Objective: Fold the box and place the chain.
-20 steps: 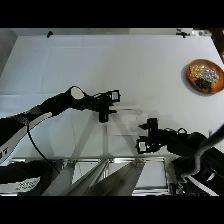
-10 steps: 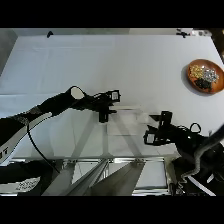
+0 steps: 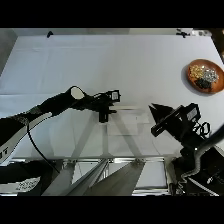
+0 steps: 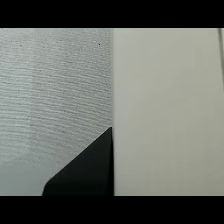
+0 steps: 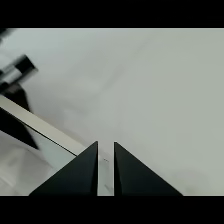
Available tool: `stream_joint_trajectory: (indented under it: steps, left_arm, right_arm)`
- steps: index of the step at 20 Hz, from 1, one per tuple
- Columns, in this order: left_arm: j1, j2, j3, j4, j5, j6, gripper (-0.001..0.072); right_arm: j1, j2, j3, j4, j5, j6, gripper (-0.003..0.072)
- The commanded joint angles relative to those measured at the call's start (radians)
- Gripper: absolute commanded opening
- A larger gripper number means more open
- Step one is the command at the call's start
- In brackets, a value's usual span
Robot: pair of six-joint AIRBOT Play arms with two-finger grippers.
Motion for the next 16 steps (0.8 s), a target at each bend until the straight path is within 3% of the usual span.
stream_joint_trajectory:
  steps: [1,5,9,13,16]
  left_arm:
    - [-0.001,0.000,0.000,0.000,0.000,0.000,0.0014]
    - [-0.001,0.000,0.000,0.000,0.000,0.000,0.0014]
    - [-0.001,0.000,0.000,0.000,0.000,0.000,0.0014]
    - [-0.002,0.000,0.000,0.000,0.000,0.000,0.0014]
    - [-0.002,0.000,0.000,0.000,0.000,0.000,0.0014]
  right_arm:
    - [0.117,-0.011,0.000,-0.018,0.129,0.068,0.0026]
    - [0.284,-0.033,0.000,0.263,-0.095,-0.278,0.0025]
    - [0.477,-0.070,0.000,0.186,-0.400,-0.291,0.0004]
    - [0.496,-0.071,0.001,-0.035,-0.420,-0.271,0.0003]
    - [0.496,-0.071,0.001,-0.096,-0.365,-0.057,0.0003]
